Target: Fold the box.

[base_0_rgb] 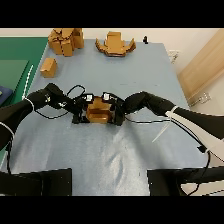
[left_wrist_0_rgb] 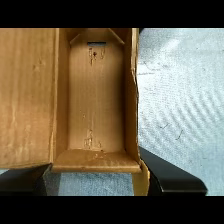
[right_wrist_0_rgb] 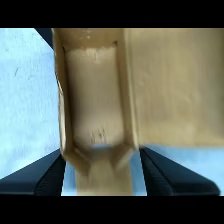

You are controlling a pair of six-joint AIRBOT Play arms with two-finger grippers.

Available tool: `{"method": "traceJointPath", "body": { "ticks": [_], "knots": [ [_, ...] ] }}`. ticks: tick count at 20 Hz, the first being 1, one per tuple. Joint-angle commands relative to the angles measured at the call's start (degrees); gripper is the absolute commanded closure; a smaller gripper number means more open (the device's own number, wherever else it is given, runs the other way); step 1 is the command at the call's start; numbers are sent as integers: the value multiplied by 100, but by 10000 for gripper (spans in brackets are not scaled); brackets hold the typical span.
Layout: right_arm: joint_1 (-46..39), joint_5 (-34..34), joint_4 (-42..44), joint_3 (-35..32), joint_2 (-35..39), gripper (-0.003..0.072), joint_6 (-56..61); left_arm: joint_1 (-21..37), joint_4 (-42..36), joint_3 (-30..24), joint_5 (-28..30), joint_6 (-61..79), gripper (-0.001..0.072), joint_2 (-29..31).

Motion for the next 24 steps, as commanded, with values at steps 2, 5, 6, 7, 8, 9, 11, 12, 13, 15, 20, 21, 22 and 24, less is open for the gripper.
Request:
{"method": "traceJointPath", "body": {
  "ticks": [2, 5, 6, 7, 8, 9, 11, 12, 13, 15, 20, 21, 22, 24],
  "knots": [
    [-339, -748, -48, 4, 409, -31, 289, -2, 26, -2, -13, 0, 489, -4],
    [-553, -1008, 221, 4, 916, -28, 1093, -2, 26, -2, -15, 0, 490, -4],
    [-557, -929, 442, 4, 1104, 6, 1346, -2, 24, -2, -13, 0, 490, -4],
    [-531, -807, 774, 4, 1235, 253, 1445, -2, 24, -2, -13, 0, 490, -4],
    [-481, -785, 1119, 35, 1261, 552, 1440, -2, 24, -2, -15, 0, 490, -4],
    [-365, -678, 1272, 127, 1178, 681, 1449, -2, 24, -4, -15, 0, 490, -4],
    [-81, -535, 1281, 575, 704, 682, 1613, -2, 24, -2, 2, 2, 490, -4],
    [-2, -503, 1279, 927, 348, 683, 1731, -2, 24, -2, 9, 2, 490, -4],
    [24, -483, 1261, 1379, -83, 683, 1878, -4, 24, -2, 9, 2, 490, -4],
    [4, -538, 1134, 2347, -953, 683, 2251, -4, 24, -2, -4, 2, 490, -4],
    [-304, -2282, 431, 4142, -2782, 683, 3554, -4, 22, -2, -28, 0, 490, -4],
    [-352, -2820, 439, 4284, -3012, 683, 3617, -4, 22, -2, -50, 0, 490, -4],
    [-382, -3298, 442, 4387, -3178, 683, 3700, -4, 22, -2, -63, 0, 490, -4],
    [-391, -3770, 466, 4454, -3316, 683, 3740, -4, 24, -2, -59, 2, 490, -4]
  ]
}}
